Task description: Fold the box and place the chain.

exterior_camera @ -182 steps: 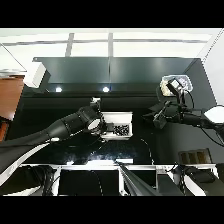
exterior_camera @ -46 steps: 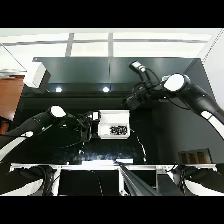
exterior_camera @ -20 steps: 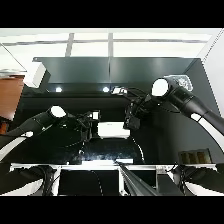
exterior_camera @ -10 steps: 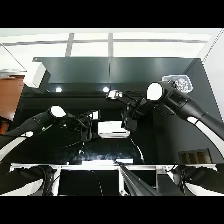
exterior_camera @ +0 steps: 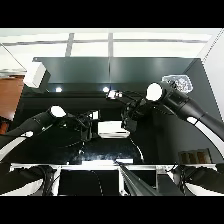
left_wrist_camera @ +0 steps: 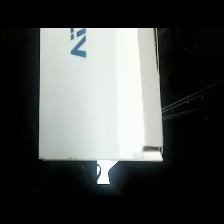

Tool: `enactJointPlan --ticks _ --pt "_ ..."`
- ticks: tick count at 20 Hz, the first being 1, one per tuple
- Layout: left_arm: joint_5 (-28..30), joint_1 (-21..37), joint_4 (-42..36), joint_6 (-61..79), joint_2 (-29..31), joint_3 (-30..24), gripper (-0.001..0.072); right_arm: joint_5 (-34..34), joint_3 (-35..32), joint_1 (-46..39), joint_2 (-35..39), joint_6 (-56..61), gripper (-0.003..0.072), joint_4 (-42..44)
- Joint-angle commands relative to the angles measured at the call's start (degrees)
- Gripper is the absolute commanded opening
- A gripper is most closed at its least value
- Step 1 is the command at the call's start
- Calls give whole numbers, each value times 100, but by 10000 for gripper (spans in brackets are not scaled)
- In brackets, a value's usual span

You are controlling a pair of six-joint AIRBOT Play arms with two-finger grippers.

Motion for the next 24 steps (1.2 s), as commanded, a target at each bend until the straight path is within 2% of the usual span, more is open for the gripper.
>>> enactJointPlan --ticks 1,7,9,14,15,24 --pt "-9 -13 26 2 -2 0 388 42 0 4 2 103 345 -7" --pt "-9 -79 118 -7 -9 0 387 -116 -52 146 -11 236 344 -118" --pt "-9 -79 116 -7 -9 0 388 -192 -66 199 -11 275 250 -146" --pt "-7 -79 116 -9 -9 0 388 -210 -66 212 -11 367 252 -197" --pt "-7 -79 116 -9 -9 0 388 -199 -66 212 -11 393 283 -197" --pt "-7 -79 116 -9 -9 0 387 -87 -66 212 -11 446 281 -221"
